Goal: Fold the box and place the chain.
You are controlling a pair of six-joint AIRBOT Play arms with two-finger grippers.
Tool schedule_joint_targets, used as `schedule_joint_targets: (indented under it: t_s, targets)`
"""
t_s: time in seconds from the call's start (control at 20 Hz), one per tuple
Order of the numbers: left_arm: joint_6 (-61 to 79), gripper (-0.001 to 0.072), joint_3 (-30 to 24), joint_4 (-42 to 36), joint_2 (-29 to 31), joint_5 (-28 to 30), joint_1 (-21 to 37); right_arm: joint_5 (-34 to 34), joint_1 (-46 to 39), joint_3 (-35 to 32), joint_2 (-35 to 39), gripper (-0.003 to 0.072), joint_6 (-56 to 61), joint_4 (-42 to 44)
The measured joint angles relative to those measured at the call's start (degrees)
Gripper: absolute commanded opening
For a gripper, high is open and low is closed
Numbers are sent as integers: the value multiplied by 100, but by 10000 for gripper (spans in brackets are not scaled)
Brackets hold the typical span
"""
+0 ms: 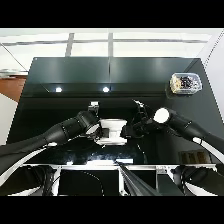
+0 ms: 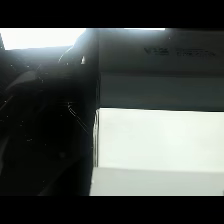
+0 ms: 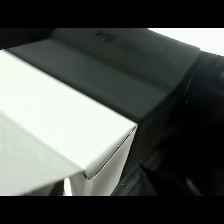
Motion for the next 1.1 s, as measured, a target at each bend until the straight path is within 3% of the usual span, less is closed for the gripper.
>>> schedule_joint_targets:
  t_s: [0.25,0.35,0.6,0.65,1.1]
  targets:
    - [2,30,0,22,0,-2,4,-120,651,400,0,420,1530,-1261]
    - [2,30,0,33,0,-2,4,-118,874,542,0,354,2164,-1759]
    - [4,30,0,46,0,-4,4,103,1248,817,-31,299,3279,-2566]
    - [4,30,0,48,0,-4,4,181,1314,844,-46,236,3451,-2660]
    - [2,30,0,52,0,9,4,424,1552,951,-275,235,4100,-3014]
